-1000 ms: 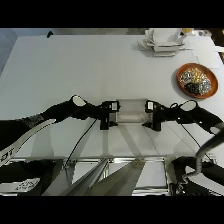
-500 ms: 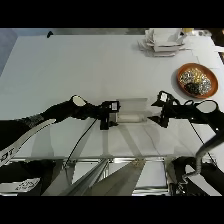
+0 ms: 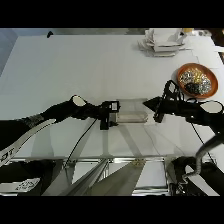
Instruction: Fold the box and place the chain.
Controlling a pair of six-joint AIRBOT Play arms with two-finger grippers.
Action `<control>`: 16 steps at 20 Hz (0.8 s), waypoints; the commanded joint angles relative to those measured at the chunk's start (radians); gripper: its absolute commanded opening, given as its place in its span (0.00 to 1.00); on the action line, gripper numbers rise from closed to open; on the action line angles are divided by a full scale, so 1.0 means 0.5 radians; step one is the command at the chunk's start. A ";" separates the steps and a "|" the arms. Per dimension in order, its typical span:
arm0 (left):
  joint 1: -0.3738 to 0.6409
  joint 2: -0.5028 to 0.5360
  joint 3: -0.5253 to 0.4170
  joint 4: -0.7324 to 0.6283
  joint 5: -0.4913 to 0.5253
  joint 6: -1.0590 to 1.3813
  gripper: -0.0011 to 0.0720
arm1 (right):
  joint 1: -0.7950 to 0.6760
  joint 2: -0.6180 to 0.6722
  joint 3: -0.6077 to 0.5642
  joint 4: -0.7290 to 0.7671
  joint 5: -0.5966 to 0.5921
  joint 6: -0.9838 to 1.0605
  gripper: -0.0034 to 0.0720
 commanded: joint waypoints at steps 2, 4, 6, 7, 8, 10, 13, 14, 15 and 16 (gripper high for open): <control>0.001 0.002 -0.001 0.001 0.000 0.000 0.29 | 0.165 -0.182 0.002 0.065 -0.424 0.002 0.07; 0.001 0.001 -0.001 0.000 0.000 0.000 0.29 | 0.201 -0.340 0.002 0.063 -0.497 0.030 0.07; 0.001 0.001 -0.001 0.000 0.000 0.000 0.29 | 0.201 -0.441 0.002 0.019 -0.518 0.197 0.07; 0.001 0.001 -0.001 0.001 0.000 0.000 0.29 | 0.201 -0.462 0.002 -0.031 -0.513 0.275 0.07; 0.001 0.001 -0.001 0.001 0.000 0.000 0.29 | 0.201 -0.464 0.002 -0.074 -0.496 0.318 0.07; 0.001 0.002 -0.001 0.001 0.000 0.000 0.29 | 0.201 -0.452 0.002 -0.082 -0.405 0.329 0.07; 0.001 0.001 -0.001 0.000 0.000 0.000 0.29 | 0.201 -0.402 0.066 -0.073 -0.188 0.521 0.07; 0.001 0.001 -0.001 0.000 0.000 0.000 0.29 | 0.201 -0.368 0.102 -0.114 -0.142 0.623 0.07; 0.001 0.002 -0.001 0.000 -0.001 0.000 0.29 | 0.201 -0.317 0.130 -0.169 -0.109 0.703 0.07; 0.001 0.001 -0.001 0.001 0.000 0.000 0.29 | 0.201 -0.256 0.152 -0.243 -0.082 0.753 0.07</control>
